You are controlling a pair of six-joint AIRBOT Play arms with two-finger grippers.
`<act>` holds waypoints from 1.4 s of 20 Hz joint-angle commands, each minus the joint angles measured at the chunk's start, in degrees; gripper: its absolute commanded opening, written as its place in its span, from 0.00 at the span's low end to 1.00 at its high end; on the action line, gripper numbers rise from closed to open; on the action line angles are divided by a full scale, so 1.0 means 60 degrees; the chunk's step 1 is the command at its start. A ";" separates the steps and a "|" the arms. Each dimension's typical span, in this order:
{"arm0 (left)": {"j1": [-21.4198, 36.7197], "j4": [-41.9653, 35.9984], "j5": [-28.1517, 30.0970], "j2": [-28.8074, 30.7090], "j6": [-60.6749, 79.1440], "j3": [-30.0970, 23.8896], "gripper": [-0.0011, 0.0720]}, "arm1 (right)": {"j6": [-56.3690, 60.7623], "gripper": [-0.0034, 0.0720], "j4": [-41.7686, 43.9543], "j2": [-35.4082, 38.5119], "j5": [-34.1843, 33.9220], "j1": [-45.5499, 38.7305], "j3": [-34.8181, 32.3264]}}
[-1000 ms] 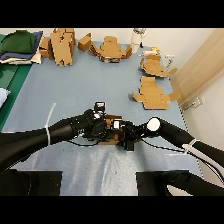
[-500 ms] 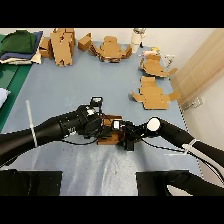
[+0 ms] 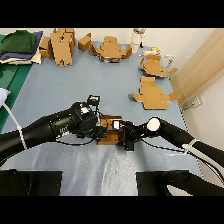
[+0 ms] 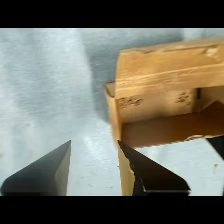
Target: Fold the box.
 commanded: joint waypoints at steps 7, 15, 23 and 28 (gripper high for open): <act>0.0514 0.1366 -0.0637 0.2335 0.4124 -0.1177 0.03 | 0.0000 0.71 -0.0007 0.0004 0.0011 0.0004 0.0004; 0.6306 -0.6306 0.2583 0.3144 1.6323 -0.3450 0.03 | -0.0004 0.71 -0.0011 0.0004 0.0007 0.0004 0.0004; 0.8113 -1.2229 0.0488 -0.0532 2.5686 -0.2969 0.03 | -0.0004 0.71 -0.0007 0.0004 0.0011 0.0004 0.0004; 0.6991 -1.0681 0.2011 -0.0535 2.6644 -0.2976 0.23 | 0.0000 0.71 -0.0007 0.0004 0.0007 0.0004 0.0004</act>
